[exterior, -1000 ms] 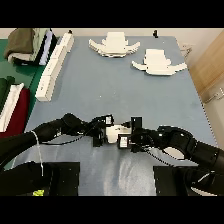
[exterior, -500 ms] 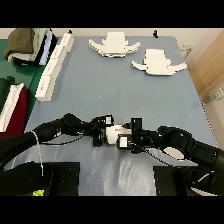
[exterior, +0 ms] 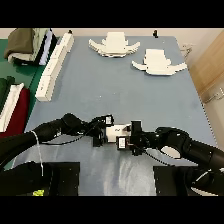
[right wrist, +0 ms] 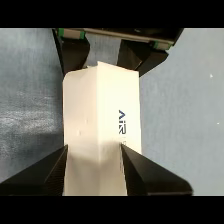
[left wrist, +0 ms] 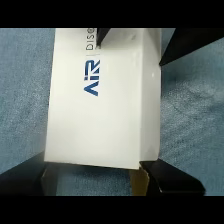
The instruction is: Fold the box.
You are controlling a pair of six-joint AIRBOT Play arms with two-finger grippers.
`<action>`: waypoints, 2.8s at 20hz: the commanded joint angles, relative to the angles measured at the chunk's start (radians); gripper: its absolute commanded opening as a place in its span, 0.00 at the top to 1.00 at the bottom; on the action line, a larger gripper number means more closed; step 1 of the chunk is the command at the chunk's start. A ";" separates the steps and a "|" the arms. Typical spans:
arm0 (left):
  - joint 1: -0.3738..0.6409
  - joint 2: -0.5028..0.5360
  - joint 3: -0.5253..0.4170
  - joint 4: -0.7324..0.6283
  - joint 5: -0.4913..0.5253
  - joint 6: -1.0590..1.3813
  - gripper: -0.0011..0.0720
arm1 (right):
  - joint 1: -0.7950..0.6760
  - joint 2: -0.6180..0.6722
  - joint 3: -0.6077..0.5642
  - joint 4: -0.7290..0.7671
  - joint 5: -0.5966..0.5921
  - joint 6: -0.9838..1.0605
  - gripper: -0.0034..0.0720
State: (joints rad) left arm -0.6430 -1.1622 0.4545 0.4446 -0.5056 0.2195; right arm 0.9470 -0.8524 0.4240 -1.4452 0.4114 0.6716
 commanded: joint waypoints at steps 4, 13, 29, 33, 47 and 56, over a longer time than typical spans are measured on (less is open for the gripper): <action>0.000 0.000 0.000 0.000 0.000 0.000 0.36 | -0.002 -0.008 0.001 -0.089 -0.085 0.000 0.28; 0.001 0.000 0.000 0.000 0.000 0.000 0.36 | -0.002 0.056 0.001 -0.089 -0.099 0.001 0.28; 0.001 0.000 0.000 0.000 0.000 0.000 0.36 | -0.052 0.053 0.001 -0.104 -0.127 0.001 0.42; 0.001 0.000 0.000 0.000 0.000 0.000 0.36 | -0.051 0.011 0.001 -0.073 -0.129 0.000 0.42; 0.001 0.000 0.000 0.000 0.001 0.000 0.36 | -0.022 0.020 0.001 -0.012 -0.079 0.000 0.62; 0.001 0.000 0.000 0.000 0.001 0.000 0.36 | -0.022 0.036 0.001 0.014 -0.042 0.000 0.56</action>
State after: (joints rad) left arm -0.6422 -1.1622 0.4549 0.4458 -0.5056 0.2203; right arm 0.9237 -0.8181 0.4244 -1.4387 0.3565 0.6716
